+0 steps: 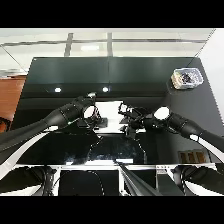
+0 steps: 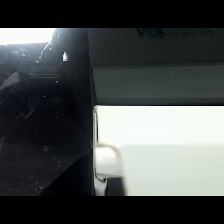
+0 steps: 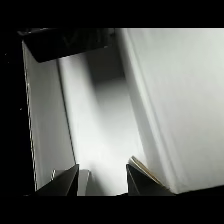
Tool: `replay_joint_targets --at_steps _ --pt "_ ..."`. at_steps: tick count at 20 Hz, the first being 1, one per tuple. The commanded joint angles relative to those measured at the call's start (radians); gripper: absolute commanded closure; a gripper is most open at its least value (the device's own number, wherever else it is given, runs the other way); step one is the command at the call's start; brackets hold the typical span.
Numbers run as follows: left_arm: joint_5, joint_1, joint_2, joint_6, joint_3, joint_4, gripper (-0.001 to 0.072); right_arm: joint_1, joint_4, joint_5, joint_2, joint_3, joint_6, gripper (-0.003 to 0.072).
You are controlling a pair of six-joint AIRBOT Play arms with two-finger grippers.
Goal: Fold the box and place the chain.
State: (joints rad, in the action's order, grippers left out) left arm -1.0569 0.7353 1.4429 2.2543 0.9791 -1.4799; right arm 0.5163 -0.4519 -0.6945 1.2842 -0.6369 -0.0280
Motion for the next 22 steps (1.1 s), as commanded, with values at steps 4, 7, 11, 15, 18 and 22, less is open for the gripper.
replay_joint_targets --at_steps 4,7,11,15,18,22 --pt "0.002 0.000 0.000 0.001 0.001 0.000 0.0680 0.001 -0.017 -0.023 0.001 0.000 -0.033 0.0520" --pt "0.002 0.000 0.000 0.001 0.001 0.000 0.0680 0.001 -0.047 -0.028 0.001 0.000 -0.076 0.0568" --pt "0.002 -0.002 0.000 0.001 0.001 0.000 0.0680 -0.070 -0.219 -0.151 -0.044 -0.040 -0.476 0.0675" --pt "0.001 -0.002 0.000 0.001 0.001 0.000 0.0680 -0.421 -0.407 -0.418 -0.156 -0.138 -0.874 0.0676" --pt "0.002 -0.002 0.000 0.001 0.001 0.000 0.0680 -0.743 -0.274 -0.387 -0.149 -0.042 -0.985 0.0675" --pt "0.001 -0.002 0.000 0.001 0.001 0.000 0.0680 -0.821 -0.032 -0.422 -0.033 0.142 -0.987 0.0675"
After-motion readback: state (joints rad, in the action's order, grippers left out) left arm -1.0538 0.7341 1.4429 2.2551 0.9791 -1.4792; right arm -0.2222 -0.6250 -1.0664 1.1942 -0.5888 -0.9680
